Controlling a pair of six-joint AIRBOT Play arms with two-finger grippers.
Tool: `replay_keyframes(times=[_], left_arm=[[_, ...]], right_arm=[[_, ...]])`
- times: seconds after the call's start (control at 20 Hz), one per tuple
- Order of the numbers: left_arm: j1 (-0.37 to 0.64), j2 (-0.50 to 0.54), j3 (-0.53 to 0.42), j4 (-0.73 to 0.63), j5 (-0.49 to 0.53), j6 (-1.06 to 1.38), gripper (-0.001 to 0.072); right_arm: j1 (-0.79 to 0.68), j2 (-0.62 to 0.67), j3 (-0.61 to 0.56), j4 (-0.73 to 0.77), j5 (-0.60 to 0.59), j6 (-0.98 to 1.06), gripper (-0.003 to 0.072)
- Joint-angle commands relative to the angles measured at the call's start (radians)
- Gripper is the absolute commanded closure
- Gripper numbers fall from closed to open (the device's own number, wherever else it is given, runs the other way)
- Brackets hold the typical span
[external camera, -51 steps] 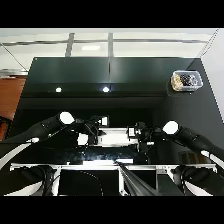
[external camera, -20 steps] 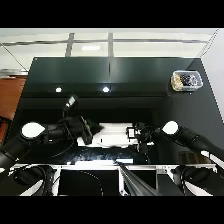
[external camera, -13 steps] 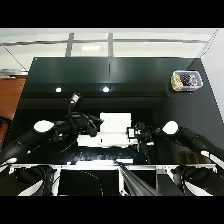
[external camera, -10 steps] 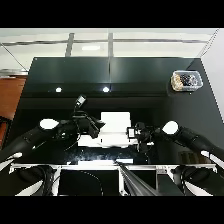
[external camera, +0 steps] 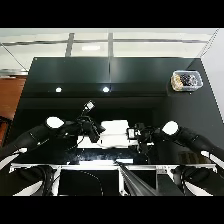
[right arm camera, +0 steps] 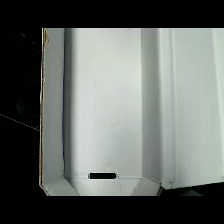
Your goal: Fold the box and place the chain.
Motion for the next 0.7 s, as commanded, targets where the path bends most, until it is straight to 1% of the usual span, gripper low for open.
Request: replay_keyframes(times=[0.0,0.05,0.15,0.3,0.35,0.4,0.45,0.5,0.55,0.65], left_arm=[[0.021,0.009,0.034,0.043,-0.031,-0.002,0.0680],[0.046,0.023,0.058,0.074,-0.074,-0.003,0.0680],[0.123,0.072,0.112,0.201,-0.221,-0.067,0.0680],[0.252,0.167,0.132,0.489,-0.423,-0.238,0.0680],[0.289,0.192,0.130,0.594,-0.483,-0.268,0.0680],[0.308,0.203,0.130,0.672,-0.539,-0.268,0.0676],[0.306,0.204,0.127,0.735,-0.590,-0.257,0.0462],[0.293,0.204,0.117,0.764,-0.593,-0.206,0.0011],[0.275,0.200,0.108,0.765,-0.571,-0.163,0.0002],[0.216,0.188,0.087,0.703,-0.500,-0.033,0.0004]], right_arm=[[0.000,0.000,0.000,0.002,-0.003,0.002,0.0457],[0.000,0.000,0.000,0.002,-0.003,0.002,0.0457],[0.000,0.000,0.000,0.002,-0.003,0.002,0.0457],[0.000,0.000,0.000,0.002,-0.003,0.002,0.0458],[0.000,0.000,0.000,0.002,-0.003,0.002,0.0457],[0.000,0.000,0.000,0.002,-0.003,0.002,0.0457],[0.000,0.000,0.000,0.002,-0.003,0.002,0.0458],[0.000,0.000,0.000,0.002,-0.003,0.002,0.0457],[0.000,0.000,0.000,0.002,-0.003,0.002,0.0457],[0.000,0.000,0.000,0.002,-0.003,0.002,0.0457]])
